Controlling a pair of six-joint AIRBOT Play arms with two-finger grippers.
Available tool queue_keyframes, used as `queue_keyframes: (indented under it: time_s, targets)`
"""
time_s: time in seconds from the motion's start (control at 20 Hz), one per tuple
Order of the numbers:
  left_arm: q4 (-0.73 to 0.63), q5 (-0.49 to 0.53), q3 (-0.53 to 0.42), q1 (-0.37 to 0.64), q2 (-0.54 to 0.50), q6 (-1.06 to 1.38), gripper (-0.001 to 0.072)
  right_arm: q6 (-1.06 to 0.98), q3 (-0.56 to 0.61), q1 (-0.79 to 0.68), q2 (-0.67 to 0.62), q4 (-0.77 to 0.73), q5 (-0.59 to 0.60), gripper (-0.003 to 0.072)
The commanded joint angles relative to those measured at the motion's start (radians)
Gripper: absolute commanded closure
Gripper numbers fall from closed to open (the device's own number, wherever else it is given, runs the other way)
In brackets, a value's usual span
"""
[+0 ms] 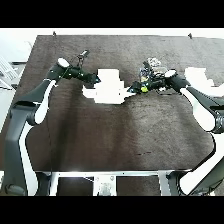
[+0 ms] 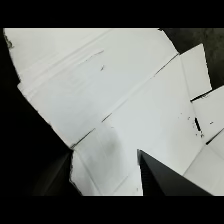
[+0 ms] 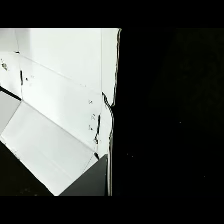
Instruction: Fold the box and place the chain.
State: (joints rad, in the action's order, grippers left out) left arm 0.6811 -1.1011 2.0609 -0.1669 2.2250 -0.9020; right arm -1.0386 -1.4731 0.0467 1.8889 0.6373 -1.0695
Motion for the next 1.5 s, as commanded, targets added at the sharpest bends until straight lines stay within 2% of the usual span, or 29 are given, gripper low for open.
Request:
queue_keyframes:
  time_s: [0.0, 0.15, 0.2, 0.3, 0.35, 0.6, 0.65, 0.9, 0.95, 1.1, 1.15, 1.2, 1.3, 1.35, 1.4, 1.45]
  targets:
    - [-0.039, -0.021, 0.000, 0.001, 0.004, 0.013, 0.0199, 0.000, -0.001, 0.001, 0.000, 0.000, 0.000, 0.0676]
    - [-0.063, -0.045, 0.000, 0.001, 0.010, 0.020, 0.0209, 0.002, -0.001, 0.001, 0.000, 0.003, 0.000, 0.0676]
    - [-0.078, -0.058, 0.000, 0.001, 0.014, 0.020, 0.0244, 0.002, -0.001, 0.001, 0.000, 0.003, 0.000, 0.0676]
    - [-0.087, -0.068, 0.000, 0.001, 0.022, 0.020, 0.0244, 0.002, -0.001, 0.001, 0.000, 0.003, 0.000, 0.0676]
    - [-0.087, -0.067, 0.000, 0.001, 0.025, 0.021, 0.0271, 0.002, -0.001, 0.001, 0.000, 0.003, 0.000, 0.0675]
    - [-0.087, -0.067, 0.000, 0.001, 0.026, 0.021, 0.0274, 0.002, -0.001, 0.001, 0.000, 0.003, 0.000, 0.0676]
    - [-0.087, -0.067, 0.000, 0.002, 0.026, 0.022, 0.0340, 0.002, -0.001, 0.000, 0.000, 0.003, 0.000, 0.0676]
    - [-0.088, -0.070, 0.000, 0.002, 0.026, 0.039, 0.0346, 0.002, -0.001, 0.000, 0.000, 0.003, 0.000, 0.0676]
    - [-0.090, -0.074, 0.000, 0.002, 0.026, 0.042, 0.0436, 0.002, -0.001, 0.000, 0.000, 0.003, 0.000, 0.0676]
    - [-0.098, -0.085, 0.000, 0.002, 0.026, 0.074, 0.0480, 0.002, 0.000, 0.000, 0.000, 0.003, -0.001, 0.0676]
    - [-0.114, -0.088, 0.000, 0.002, 0.026, 0.092, 0.0532, 0.002, 0.000, 0.000, 0.000, 0.003, -0.001, 0.0676]
    - [-0.139, -0.089, 0.000, 0.002, 0.026, 0.103, 0.0534, 0.002, 0.000, 0.000, 0.000, 0.003, -0.001, 0.0675]
    - [-0.200, -0.112, 0.000, 0.002, 0.026, 0.156, 0.0639, 0.002, 0.000, 0.000, 0.000, 0.003, -0.004, 0.0673]
    - [-0.213, -0.124, 0.000, 0.002, 0.026, 0.173, 0.0640, 0.002, 0.000, 0.000, 0.000, 0.003, -0.005, 0.0611]
    - [-0.210, -0.130, 0.000, 0.002, 0.026, 0.179, 0.0658, 0.003, -0.001, -0.001, 0.000, 0.003, -0.010, 0.0510]
    - [-0.210, -0.138, -0.001, 0.002, 0.026, 0.199, 0.0689, 0.003, -0.001, -0.005, -0.001, 0.002, -0.024, 0.0461]
